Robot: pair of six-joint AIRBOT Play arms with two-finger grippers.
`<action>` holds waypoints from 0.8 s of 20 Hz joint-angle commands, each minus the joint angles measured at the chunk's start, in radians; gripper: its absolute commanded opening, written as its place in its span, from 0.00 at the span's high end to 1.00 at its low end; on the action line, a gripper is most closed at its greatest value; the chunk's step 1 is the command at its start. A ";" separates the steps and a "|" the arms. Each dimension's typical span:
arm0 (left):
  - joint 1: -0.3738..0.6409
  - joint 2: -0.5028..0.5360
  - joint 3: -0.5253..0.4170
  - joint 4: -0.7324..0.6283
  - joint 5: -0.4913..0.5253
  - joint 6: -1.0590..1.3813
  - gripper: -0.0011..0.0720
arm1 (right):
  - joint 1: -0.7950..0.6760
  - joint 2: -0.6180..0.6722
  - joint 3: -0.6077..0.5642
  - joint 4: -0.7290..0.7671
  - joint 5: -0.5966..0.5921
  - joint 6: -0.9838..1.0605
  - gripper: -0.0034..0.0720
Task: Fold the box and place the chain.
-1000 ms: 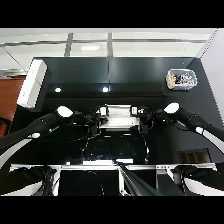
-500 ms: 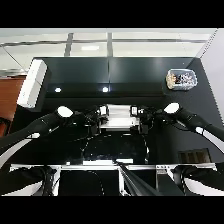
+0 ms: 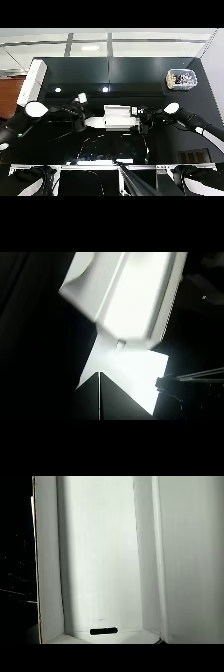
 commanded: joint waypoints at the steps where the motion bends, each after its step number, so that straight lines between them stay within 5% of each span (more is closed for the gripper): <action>1: 0.156 0.040 -0.033 0.124 -0.029 -0.545 0.94 | 0.001 0.000 0.000 0.001 0.000 0.000 0.81; 4: 0.326 -0.146 -0.038 0.022 -0.198 -1.011 0.94 | 0.001 0.000 0.000 0.001 0.000 0.000 0.81; 7: 0.393 -0.343 -0.036 -0.264 -0.338 -0.811 0.95 | 0.001 0.000 0.000 0.001 0.000 0.000 0.81; 11: 0.277 -0.461 0.008 -0.273 -0.256 -0.825 0.95 | 0.001 0.000 0.000 0.001 0.000 0.000 0.81; 16: 0.144 -0.533 0.112 -0.256 -0.281 -0.795 0.95 | 0.001 0.000 0.000 0.001 0.000 0.000 0.81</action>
